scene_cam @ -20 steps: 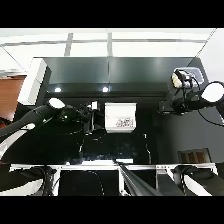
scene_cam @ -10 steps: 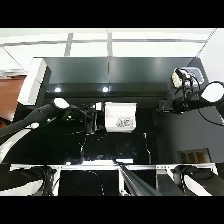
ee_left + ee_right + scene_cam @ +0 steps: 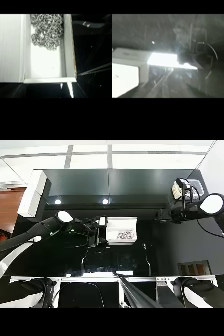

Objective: Fold the box and place the chain.

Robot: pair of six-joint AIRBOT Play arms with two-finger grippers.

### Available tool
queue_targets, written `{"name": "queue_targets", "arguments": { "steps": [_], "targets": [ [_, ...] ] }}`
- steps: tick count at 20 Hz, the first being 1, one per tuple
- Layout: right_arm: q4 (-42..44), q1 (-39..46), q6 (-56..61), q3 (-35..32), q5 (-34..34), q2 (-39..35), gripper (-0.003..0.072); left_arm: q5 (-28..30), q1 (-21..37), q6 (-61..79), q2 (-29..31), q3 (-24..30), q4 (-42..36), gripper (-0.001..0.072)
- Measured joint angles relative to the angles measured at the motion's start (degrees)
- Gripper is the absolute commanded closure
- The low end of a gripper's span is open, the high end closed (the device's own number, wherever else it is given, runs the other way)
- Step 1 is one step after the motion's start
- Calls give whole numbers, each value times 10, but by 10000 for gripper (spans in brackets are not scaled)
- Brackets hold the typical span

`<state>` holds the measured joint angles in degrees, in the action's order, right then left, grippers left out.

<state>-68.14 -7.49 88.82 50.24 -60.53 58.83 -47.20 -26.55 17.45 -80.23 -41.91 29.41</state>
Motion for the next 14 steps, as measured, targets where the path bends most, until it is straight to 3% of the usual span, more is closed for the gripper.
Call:
{"name": "queue_targets", "arguments": {
  "steps": [4,8,10,14],
  "targets": [
    [71,-21,-31,0,91,41,-34,4,-8,-1,0,0,6,311],
    [201,-43,-138,0,161,103,-34,5,-13,-3,0,0,17,311],
    [243,-54,-243,3,137,117,-34,5,-14,-3,0,0,19,311],
    [266,-59,-475,28,26,117,-34,5,-14,-2,0,-1,23,311]
  ]
}}
